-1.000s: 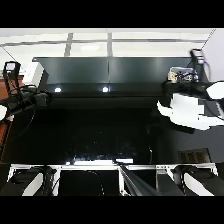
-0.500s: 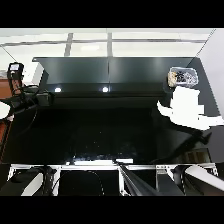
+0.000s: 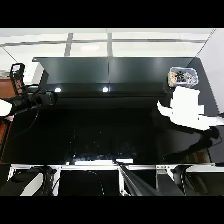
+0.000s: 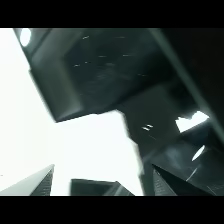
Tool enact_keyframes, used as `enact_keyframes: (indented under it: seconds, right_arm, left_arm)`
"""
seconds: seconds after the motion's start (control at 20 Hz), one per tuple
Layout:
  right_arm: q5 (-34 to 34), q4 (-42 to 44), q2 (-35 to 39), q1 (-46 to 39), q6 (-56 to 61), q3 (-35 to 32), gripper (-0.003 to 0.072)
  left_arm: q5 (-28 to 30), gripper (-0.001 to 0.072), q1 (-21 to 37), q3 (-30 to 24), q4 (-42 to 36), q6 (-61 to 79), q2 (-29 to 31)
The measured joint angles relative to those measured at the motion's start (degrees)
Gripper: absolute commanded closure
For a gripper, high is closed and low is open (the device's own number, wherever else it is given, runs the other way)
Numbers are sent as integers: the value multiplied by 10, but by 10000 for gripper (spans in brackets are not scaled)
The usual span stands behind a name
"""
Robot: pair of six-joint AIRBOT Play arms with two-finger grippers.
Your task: Fold the box and place the chain.
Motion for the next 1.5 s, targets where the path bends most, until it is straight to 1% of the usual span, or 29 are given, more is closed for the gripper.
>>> enact_keyframes:
  seconds: [0.05,0.1,0.15,0.2,0.35,0.5,0.65,0.75,0.8,0.9,1.0,1.1,1.2,1.3,1.4,1.5]
  right_arm:
    - [11,0,-12,14,-7,8,326]
    - [17,1,-20,26,-13,13,571]
    - [20,0,-26,38,-18,18,634]
    - [24,-1,-30,48,-22,23,670]
    - [47,-1,-24,75,-28,29,671]
    - [64,5,17,117,-25,21,671]
    - [45,47,93,175,-30,-27,671]
    - [16,101,156,225,-52,-86,671]
    - [-7,132,188,253,-63,-120,670]
    - [-82,200,256,329,-79,-205,670]
    - [-176,262,307,418,-89,-280,670]
    - [-286,310,339,527,-94,-346,670]
    - [-386,338,354,629,-88,-388,670]
    - [-472,354,362,715,-72,-411,670]
    - [-532,363,366,781,-58,-423,670]
    - [-567,368,368,828,-52,-429,670]
  left_arm:
    - [0,9,0,0,-2,0,0]
    - [0,9,0,0,-3,0,-1]
    - [-1,9,0,0,-4,0,-2]
    - [-1,9,0,0,-5,0,-2]
    - [-8,9,0,0,-6,0,-2]
    - [-17,9,0,0,-7,0,-2]
    - [-31,9,0,0,-11,0,-2]
    - [-39,9,-4,0,-15,0,-3]
    - [-47,9,-9,0,-15,2,-4]
    - [-49,9,-24,0,-17,3,-11]
    - [-50,10,-45,1,-23,4,-26]
    - [-50,11,-63,6,-46,9,-54]
    - [-59,10,-70,19,-100,36,-91]
    - [-68,10,-68,40,-179,78,-139]
    - [-106,10,-60,67,-269,131,-198]
    - [-146,10,-55,96,-342,179,-257]
